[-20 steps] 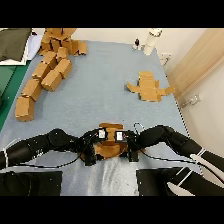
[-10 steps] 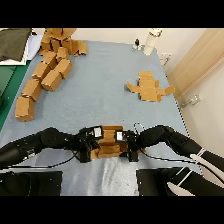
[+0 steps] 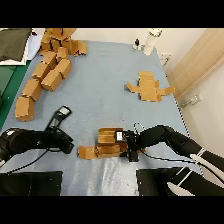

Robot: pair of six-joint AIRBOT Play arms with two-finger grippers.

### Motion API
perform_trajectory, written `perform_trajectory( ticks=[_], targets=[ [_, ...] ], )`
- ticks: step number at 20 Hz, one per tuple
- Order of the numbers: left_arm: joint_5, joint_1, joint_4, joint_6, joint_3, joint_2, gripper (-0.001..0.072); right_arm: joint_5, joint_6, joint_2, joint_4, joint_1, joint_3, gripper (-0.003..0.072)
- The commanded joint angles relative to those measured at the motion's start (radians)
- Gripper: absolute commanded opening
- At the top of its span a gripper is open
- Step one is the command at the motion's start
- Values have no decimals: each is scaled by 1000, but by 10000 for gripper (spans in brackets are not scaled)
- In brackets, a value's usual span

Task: Fold the box.

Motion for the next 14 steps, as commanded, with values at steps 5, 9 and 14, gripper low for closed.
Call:
perform_trajectory(
  ticks=[5,9,14],
  targets=[
    [-9,80,-209,-250,-107,-85,11,0,0,0,0,0,0,464],
    [40,80,-478,-25,-107,-167,11,0,0,0,0,0,0,464],
    [30,55,-510,-18,-107,-240,10,0,0,0,0,0,0,464]
  ],
)
